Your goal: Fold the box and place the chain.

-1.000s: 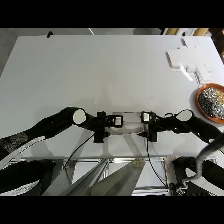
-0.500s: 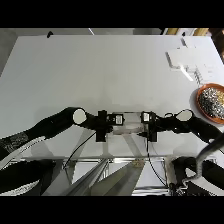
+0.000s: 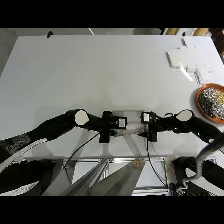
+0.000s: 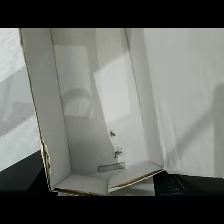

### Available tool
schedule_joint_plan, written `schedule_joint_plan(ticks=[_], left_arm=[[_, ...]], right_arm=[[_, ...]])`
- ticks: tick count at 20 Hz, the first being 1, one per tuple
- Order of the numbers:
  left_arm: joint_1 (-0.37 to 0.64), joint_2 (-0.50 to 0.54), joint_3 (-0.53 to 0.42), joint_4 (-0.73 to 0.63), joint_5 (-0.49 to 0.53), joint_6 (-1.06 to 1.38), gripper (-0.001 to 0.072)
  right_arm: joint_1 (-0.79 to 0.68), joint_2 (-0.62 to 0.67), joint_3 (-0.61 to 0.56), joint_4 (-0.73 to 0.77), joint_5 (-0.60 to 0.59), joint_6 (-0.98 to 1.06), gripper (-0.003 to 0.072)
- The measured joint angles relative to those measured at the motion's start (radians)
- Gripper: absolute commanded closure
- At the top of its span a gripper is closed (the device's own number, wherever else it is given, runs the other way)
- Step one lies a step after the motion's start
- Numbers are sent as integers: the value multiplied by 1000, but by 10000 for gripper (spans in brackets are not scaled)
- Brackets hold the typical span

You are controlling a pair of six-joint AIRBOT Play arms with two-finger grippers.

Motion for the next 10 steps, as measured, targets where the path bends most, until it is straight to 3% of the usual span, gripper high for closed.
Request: schedule_joint_plan(ticks=[4,10], left_arm=[[-6,-14,0,-6,33,4,205],[-6,2,-1,-2,61,-11,207]], right_arm=[[0,0,0,0,0,1,347],[-1,0,0,1,0,3,347]])
